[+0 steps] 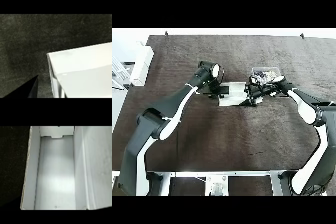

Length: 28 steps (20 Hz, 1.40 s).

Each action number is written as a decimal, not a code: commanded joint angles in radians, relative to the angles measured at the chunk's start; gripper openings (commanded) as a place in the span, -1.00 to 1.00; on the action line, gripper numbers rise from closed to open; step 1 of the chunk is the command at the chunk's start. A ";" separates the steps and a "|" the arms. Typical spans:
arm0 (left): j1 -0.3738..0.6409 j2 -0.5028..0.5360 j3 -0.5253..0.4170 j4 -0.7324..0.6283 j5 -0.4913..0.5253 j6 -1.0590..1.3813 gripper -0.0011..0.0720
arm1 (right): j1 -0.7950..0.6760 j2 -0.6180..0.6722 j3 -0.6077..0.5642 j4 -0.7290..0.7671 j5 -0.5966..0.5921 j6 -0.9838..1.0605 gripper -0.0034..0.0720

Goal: Fold the box and place the chain.

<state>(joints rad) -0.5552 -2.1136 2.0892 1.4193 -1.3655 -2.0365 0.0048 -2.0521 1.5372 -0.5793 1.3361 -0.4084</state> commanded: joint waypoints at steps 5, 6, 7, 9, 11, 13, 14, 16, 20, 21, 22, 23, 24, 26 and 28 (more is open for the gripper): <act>0.029 -0.011 -0.006 -0.211 0.076 0.063 0.03 | 0.000 0.000 0.000 0.000 0.000 0.000 0.65; 0.029 -0.013 -0.006 -0.188 0.060 0.054 0.03 | 0.000 0.000 0.000 0.000 0.000 0.000 0.65; 0.029 -0.014 -0.006 -0.161 0.042 0.043 0.03 | 0.000 0.000 0.000 0.000 0.000 0.000 0.65; 0.029 -0.014 -0.006 -0.120 0.029 0.024 0.03 | 0.000 0.000 0.000 0.000 0.000 0.000 0.65; 0.029 -0.014 -0.006 -0.113 0.026 0.015 0.03 | 0.000 0.000 0.000 0.000 0.000 0.000 0.65; 0.029 -0.014 -0.006 -0.095 0.010 0.013 0.03 | 0.000 0.000 0.000 0.000 0.000 0.000 0.65; 0.029 -0.014 -0.006 -0.087 0.006 0.013 0.03 | 0.000 0.000 0.000 0.000 0.000 0.000 0.65; 0.029 -0.012 -0.002 -0.080 0.004 0.018 0.03 | 0.000 0.000 0.000 0.000 0.000 0.000 0.65; 0.029 -0.011 0.002 -0.075 -0.007 0.024 -0.32 | 0.000 0.000 0.000 0.000 0.000 0.000 0.65; 0.029 -0.011 0.003 -0.076 -0.005 0.031 -0.60 | 0.000 0.000 0.000 0.000 0.000 0.000 0.65; 0.029 -0.013 0.013 -0.076 -0.007 0.033 -0.64 | 0.000 0.000 0.000 0.000 0.000 0.000 0.65; 0.029 -0.011 0.014 -0.076 -0.007 0.041 -0.64 | 0.000 0.000 0.000 0.000 0.001 0.000 0.65; 0.029 -0.012 0.015 -0.076 -0.011 0.044 -0.64 | 0.000 0.000 0.000 0.000 0.000 0.000 0.65; 0.026 -0.012 0.015 -0.074 -0.024 0.055 -0.71 | 0.000 0.000 0.000 0.000 0.000 0.000 0.65; 0.026 -0.012 0.015 -0.075 -0.026 0.063 -0.91 | 0.000 0.000 0.000 0.000 0.000 0.000 0.65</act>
<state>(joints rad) -0.5282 -2.1269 2.1014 1.3495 -1.3846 -1.9911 0.0055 -2.0514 1.5375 -0.5713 1.3426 -0.4072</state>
